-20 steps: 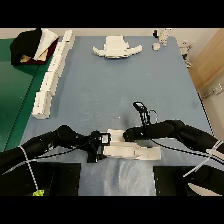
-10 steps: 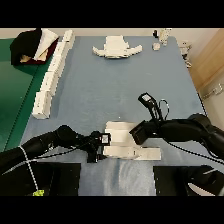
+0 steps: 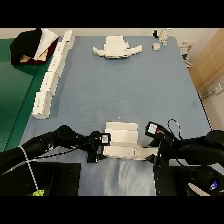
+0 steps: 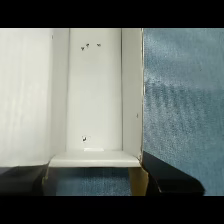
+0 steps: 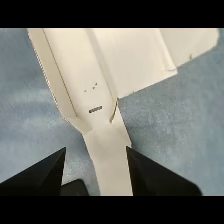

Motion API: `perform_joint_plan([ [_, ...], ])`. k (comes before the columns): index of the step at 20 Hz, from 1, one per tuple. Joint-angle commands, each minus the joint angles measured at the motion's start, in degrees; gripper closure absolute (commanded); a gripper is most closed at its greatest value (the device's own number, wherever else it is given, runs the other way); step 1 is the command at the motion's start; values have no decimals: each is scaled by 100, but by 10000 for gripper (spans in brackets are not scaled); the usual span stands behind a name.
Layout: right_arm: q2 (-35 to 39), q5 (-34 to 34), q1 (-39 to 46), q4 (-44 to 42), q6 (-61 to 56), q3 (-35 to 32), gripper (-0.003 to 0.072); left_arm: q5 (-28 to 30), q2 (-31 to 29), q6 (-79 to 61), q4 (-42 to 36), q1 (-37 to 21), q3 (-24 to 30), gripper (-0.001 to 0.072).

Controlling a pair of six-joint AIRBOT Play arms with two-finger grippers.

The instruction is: Fold the box.

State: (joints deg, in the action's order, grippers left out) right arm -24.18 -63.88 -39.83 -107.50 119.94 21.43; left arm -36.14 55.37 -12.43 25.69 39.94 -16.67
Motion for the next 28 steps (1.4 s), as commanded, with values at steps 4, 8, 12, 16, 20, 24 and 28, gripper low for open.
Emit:
perform_joint_plan([
  [4,-160,1416,-4,-146,2164,-728,97,4,2,2,2,-2,0,199],
  [8,-535,1648,-4,-629,2594,-728,98,4,2,2,2,-2,0,200],
  [12,-758,1805,-7,-960,2931,-728,291,4,2,2,2,-2,0,200],
  [16,-905,1843,-13,-1158,2970,-723,603,2,2,0,2,-2,0,200],
  [20,-920,2048,-264,-1185,2968,-723,658,4,2,2,0,-2,0,200],
  [24,-1287,2540,-315,-1266,3108,-721,628,4,2,2,2,-2,0,200],
  [28,-1480,2942,-315,-1510,3486,-721,120,4,2,2,0,-2,0,200],
])
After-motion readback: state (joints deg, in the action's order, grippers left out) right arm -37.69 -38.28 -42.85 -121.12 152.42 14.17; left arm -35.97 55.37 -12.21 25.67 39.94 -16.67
